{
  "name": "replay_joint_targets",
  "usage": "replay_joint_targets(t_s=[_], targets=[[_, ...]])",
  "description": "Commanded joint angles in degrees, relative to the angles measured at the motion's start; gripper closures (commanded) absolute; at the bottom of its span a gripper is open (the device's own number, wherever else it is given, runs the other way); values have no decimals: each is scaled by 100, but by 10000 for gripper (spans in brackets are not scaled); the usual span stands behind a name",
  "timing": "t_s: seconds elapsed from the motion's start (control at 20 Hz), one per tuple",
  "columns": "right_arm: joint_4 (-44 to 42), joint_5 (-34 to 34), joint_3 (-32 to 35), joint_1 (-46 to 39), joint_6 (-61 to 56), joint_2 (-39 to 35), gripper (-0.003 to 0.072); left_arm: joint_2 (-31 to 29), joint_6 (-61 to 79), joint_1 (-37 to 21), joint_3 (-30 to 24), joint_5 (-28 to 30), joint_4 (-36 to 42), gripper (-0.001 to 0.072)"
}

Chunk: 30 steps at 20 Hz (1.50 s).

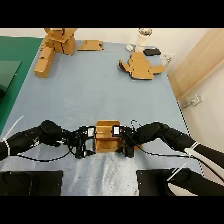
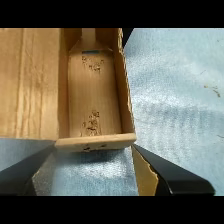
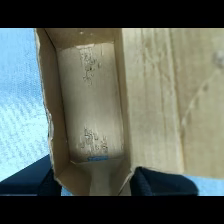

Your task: Fold the box.

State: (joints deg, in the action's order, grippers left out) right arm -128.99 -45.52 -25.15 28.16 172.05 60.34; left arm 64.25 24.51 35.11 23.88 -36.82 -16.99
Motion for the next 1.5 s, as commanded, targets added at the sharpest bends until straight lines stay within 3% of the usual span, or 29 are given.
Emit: replay_joint_targets(t_s=[0.0, 0.45, 0.8, 0.85, 0.9, 1.45], targets=[[-2, 0, 0, 7, -2, -4, 180, -2, -55, 90, 2, 96, 57, -11], [0, 0, -2, 7, -2, -4, 180, 79, -212, 780, 35, 1029, 72, -11], [0, 0, 0, 7, -2, -4, 180, 83, -293, 811, 35, 1154, 72, -10], [0, 0, 0, 7, -2, -4, 180, 83, -295, 811, 35, 1161, 72, 13], [0, 0, 0, 7, -2, -4, 180, 83, -297, 811, 35, 1163, 72, 116], [0, 0, 0, 7, -2, -4, 180, 83, -295, 811, 35, 1154, 70, 120]])
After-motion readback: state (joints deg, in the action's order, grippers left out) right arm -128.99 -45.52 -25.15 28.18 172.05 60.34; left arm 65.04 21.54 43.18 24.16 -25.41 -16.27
